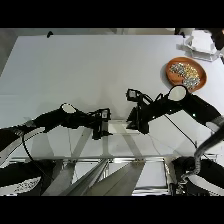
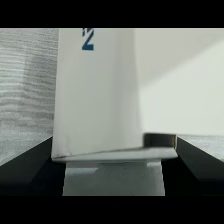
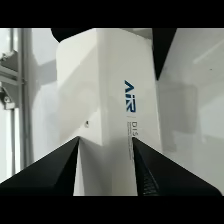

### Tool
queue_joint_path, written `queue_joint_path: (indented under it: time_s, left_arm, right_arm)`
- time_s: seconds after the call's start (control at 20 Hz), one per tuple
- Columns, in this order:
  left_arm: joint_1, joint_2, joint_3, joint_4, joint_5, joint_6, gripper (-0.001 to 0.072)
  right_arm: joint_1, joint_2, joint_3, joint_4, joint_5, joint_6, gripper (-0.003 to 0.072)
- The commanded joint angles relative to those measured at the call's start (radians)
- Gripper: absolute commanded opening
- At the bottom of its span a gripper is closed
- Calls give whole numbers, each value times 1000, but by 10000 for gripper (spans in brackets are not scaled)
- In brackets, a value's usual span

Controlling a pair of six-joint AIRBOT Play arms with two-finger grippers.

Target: Fold the box and place the chain.

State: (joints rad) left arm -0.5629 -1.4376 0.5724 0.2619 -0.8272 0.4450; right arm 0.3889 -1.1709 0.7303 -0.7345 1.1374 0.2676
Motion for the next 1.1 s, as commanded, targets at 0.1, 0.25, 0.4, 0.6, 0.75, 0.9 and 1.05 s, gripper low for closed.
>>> queue_joint_path:
  time_s: [0.1, 0.25, 0.4, 0.6, 0.75, 0.9, 1.05]
  left_arm:
    - [0, 0, 1, 0, 0, 0, 132]
    - [0, 0, 1, 0, 0, 0, 132]
    - [0, 0, 1, 0, 0, 0, 132]
    - [0, 0, 1, 0, 0, 0, 132]
    - [0, 0, 1, 0, 0, 0, 132]
    - [0, 0, 1, 0, 0, 0, 132]
    - [0, 0, 1, 0, 0, 0, 132]
  right_arm:
    - [9, 61, -42, -32, -114, -48, 408]
    - [9, 67, -61, -32, -117, -48, 397]
    - [9, 68, -80, -29, -117, -48, 304]
    - [9, 70, -82, -29, -154, -48, 304]
    - [9, 70, -85, -29, -150, -48, 304]
    - [9, 70, -96, -29, -147, -48, 304]
    - [9, 70, -110, -29, -147, -48, 304]
